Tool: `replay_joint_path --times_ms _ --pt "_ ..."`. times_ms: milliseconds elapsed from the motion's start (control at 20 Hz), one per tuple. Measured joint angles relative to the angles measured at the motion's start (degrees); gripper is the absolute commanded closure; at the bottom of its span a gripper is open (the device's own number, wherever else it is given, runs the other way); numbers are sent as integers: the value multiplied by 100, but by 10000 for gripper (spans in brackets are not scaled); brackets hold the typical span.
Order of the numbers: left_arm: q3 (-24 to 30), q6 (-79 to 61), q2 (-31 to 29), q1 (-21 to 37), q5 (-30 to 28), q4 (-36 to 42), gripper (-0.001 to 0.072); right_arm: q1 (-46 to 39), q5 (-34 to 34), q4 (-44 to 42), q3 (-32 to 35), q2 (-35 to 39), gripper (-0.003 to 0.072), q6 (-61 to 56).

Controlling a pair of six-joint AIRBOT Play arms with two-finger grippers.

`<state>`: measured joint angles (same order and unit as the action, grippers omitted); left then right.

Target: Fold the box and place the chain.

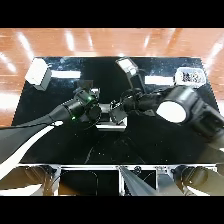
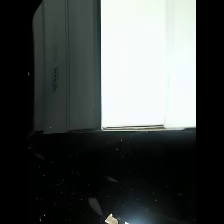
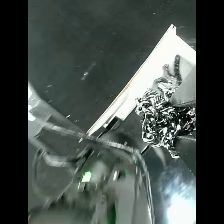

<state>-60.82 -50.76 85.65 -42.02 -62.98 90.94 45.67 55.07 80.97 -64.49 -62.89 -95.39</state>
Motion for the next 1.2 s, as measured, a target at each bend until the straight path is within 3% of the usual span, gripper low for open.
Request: replay_joint_path --times_ms 200,250,300,650,950,1000,1100,1150,1200 --pt "0 -2 0 0 0 0 692 0 -2 15 247 -216 632 -70" --pt "0 -2 0 2 0 0 692 0 2 17 284 -240 246 -92" --pt "0 0 0 2 0 0 692 -7 -4 17 313 -254 -10 -142" --pt "0 -2 0 2 0 -17 692 -330 352 240 374 59 3 -282" --pt "-4 -2 0 4 -4 -17 686 -1464 2000 826 378 898 3 -363" --pt "-17 -2 0 7 -33 -20 605 -1617 2223 857 378 973 3 -337" --pt "-79 -4 0 7 -114 -20 318 -1803 2546 841 380 1060 3 -308" --pt "-127 -2 -7 7 -120 -7 232 -1862 2656 793 380 1086 3 -295" --pt "-190 -4 -9 7 -192 24 198 -1904 2767 748 378 1108 3 -291"
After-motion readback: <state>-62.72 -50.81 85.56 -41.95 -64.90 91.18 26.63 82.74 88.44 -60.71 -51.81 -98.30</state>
